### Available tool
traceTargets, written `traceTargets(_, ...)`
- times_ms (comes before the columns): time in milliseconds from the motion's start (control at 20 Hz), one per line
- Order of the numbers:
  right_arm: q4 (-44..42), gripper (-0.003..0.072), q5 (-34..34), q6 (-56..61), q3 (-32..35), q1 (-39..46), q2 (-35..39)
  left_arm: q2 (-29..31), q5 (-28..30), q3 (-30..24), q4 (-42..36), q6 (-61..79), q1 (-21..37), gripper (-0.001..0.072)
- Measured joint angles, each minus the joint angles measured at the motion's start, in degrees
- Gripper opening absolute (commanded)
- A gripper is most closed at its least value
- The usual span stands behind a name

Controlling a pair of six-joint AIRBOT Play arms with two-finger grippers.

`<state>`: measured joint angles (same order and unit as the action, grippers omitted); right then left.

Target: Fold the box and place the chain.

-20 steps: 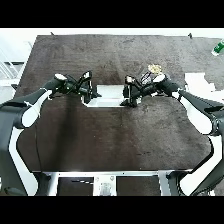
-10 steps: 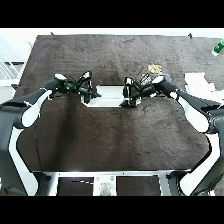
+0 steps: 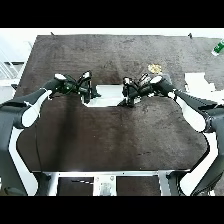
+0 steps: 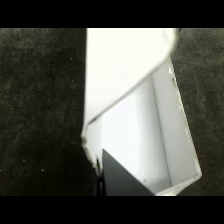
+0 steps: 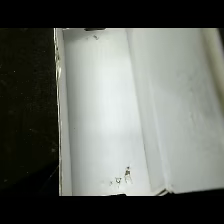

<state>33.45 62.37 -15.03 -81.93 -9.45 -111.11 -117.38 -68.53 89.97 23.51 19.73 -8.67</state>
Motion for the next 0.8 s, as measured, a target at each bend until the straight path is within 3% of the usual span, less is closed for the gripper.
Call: traceTargets(800,-0.20,0.0600,4.55,-2.03,-2.95,0.15,-3.17,0.00,-0.04,0.00,0.00,-0.20,-0.02,0.0018)
